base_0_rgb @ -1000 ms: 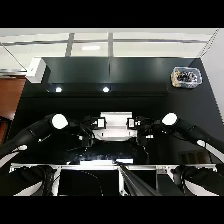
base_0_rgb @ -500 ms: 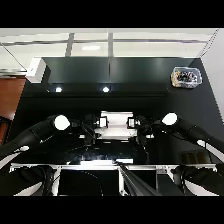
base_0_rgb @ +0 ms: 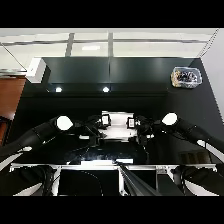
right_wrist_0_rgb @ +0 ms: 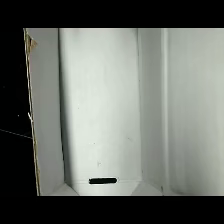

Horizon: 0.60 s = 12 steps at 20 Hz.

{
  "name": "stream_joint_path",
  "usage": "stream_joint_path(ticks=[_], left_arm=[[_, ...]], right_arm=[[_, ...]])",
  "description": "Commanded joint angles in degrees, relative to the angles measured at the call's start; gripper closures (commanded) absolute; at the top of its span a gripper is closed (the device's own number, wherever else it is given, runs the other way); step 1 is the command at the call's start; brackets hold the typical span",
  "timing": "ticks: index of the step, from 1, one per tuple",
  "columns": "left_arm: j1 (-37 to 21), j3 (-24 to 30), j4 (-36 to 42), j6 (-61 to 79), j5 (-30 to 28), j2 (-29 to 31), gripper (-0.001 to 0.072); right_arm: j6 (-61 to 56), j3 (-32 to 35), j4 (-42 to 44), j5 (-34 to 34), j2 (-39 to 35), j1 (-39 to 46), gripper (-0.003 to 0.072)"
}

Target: Fold the box and place the chain.

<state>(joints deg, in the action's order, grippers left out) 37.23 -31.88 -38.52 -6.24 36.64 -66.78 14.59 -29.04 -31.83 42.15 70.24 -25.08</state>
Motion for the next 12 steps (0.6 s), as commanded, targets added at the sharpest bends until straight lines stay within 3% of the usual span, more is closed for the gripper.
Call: stream_joint_path(ticks=[1, 3, 4, 5, 6, 7, 8, 9, 10, 11, 12], left_arm=[[0.5, 0.0, -0.3, 0.1, -0.2, -0.4, 0.0552], [0.5, 0.0, -1.5, 0.0, -0.2, -0.4, 0.0562], [0.5, 0.0, -1.5, -0.3, -0.3, -0.4, 0.044], [0.5, 0.0, -1.4, -0.4, -0.3, -0.4, 0.0229], [0.5, 0.0, -1.5, -0.4, -0.2, -0.4, 0.0171], [0.5, 0.0, -1.5, -0.4, -0.2, -0.4, 0.0291], [0.5, 0.0, -1.5, -0.4, -0.2, -0.3, 0.0568], [0.5, 0.0, -1.5, -0.4, -0.2, -0.3, 0.0551], [0.5, 0.0, -1.5, -0.4, 0.0, -0.3, 0.0466], [0.4, 0.0, -1.7, -0.4, 0.0, -0.1, 0.0515], [-0.1, -0.1, -2.2, -0.7, 0.5, 0.7, 0.0676]], right_arm=[[-0.1, 0.0, 0.1, 0.0, 0.0, 0.0, 0.0271], [-0.1, 0.0, 0.1, 0.0, 0.0, 0.0, 0.027], [-0.1, 0.0, 0.1, 0.0, 0.0, 0.0, 0.027], [-0.1, 0.0, 0.1, 0.0, 0.0, 0.0, 0.027], [-0.1, 0.0, 0.1, 0.0, 0.0, 0.0, 0.0271], [-0.1, 0.0, 0.1, 0.0, 0.0, 0.0, 0.027], [-0.1, 0.0, 0.1, 0.0, 0.0, 0.0, 0.027], [-0.1, 0.0, 0.1, 0.0, 0.0, 0.0, 0.027], [-0.1, 0.0, 0.1, 0.0, 0.0, 0.0, 0.027], [-0.1, 0.0, 0.1, 0.0, 0.0, 0.0, 0.027], [-0.1, 0.0, 0.1, 0.0, 0.0, 0.0, 0.0271]])
